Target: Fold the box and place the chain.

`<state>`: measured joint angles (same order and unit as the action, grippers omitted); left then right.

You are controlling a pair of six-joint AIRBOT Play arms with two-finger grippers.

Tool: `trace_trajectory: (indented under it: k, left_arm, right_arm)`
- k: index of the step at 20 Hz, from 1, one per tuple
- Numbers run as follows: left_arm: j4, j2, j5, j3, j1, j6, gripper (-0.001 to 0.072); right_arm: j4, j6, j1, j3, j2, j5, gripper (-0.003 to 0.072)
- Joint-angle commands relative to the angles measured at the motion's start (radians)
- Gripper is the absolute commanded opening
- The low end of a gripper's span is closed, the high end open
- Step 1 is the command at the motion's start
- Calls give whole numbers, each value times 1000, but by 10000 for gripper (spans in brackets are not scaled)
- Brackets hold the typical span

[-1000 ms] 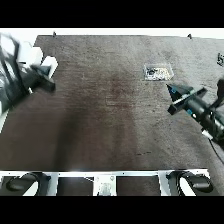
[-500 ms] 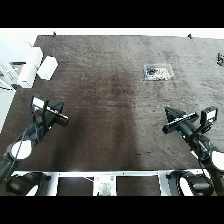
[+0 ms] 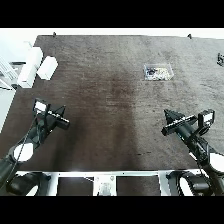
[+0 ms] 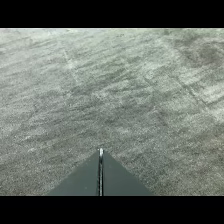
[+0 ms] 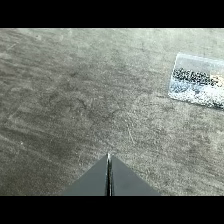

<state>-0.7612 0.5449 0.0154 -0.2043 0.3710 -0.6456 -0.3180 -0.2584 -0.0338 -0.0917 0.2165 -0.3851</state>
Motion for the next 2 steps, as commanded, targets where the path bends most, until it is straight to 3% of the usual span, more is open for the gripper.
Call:
trace_trajectory:
  k: [1, 2]
  left_arm:
    - [-1, -1, 0, 1, 0, -1, 20]
    - [-1, -1, 0, 1, 0, -1, 20]
  right_arm:
    - [0, 0, 0, 1, -1, 0, 15]
    - [0, 0, 0, 1, -1, 0, 15]
